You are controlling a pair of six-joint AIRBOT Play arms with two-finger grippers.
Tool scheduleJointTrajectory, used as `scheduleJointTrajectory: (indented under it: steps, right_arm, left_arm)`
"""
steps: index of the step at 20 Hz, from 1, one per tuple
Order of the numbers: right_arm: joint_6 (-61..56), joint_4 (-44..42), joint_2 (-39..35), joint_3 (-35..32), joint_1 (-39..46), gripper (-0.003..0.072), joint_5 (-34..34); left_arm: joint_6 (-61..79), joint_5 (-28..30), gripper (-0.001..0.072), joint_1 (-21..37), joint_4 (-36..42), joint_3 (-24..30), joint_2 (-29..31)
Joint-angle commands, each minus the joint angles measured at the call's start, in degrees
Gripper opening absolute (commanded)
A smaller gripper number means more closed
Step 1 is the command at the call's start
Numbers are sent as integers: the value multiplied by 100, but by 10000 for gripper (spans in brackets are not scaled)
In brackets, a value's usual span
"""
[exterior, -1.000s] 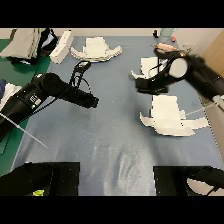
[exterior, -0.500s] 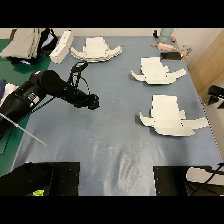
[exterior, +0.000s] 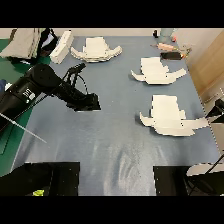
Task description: Fold the box.
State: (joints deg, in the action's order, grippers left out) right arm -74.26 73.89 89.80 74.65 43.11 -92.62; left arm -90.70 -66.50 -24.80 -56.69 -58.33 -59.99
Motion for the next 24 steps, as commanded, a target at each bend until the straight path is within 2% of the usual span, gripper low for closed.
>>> scheduleJointTrajectory:
  steps: [1, 6, 7, 8, 10, 14, 16, 19, 22, 24]
  right_arm:
    - [245, -413, 337, -2, 70, 428, -144]
    - [339, -592, 463, -170, 68, 425, -164]
    - [404, -651, 463, -278, 48, 359, -201]
    - [505, -737, 463, -411, 24, 215, -275]
    - [754, -1163, 463, -610, -92, 5, -492]
    - [1191, -2011, 144, -885, -664, -2, -424]
    - [1392, -2282, -404, -1290, -1137, -3, 74]
    - [1349, -2492, -1591, -2406, -1928, -2, 1189]
    - [846, -2597, -2734, -3722, -2758, -3, 2087]
    - [398, -2621, -3515, -4540, -3364, -2, 2730]
  left_arm:
    - [-15, -96, 476, 24, 140, -11, 4]
    - [319, -96, 475, 24, 140, -11, 4]
    - [337, -98, 476, 24, 140, -11, 4]
    - [439, -98, 476, 26, 140, -11, 9]
    - [595, -105, 475, 37, 138, -11, 13]
    - [916, -164, 477, 232, 101, -4, 151]
    - [1088, -323, 476, 479, 96, 24, 348]
    - [1364, -592, 476, 957, 96, 411, 929]
    - [1587, -796, 476, 1427, 96, 1150, 1528]
    - [1777, -894, 476, 1668, 98, 1620, 1722]
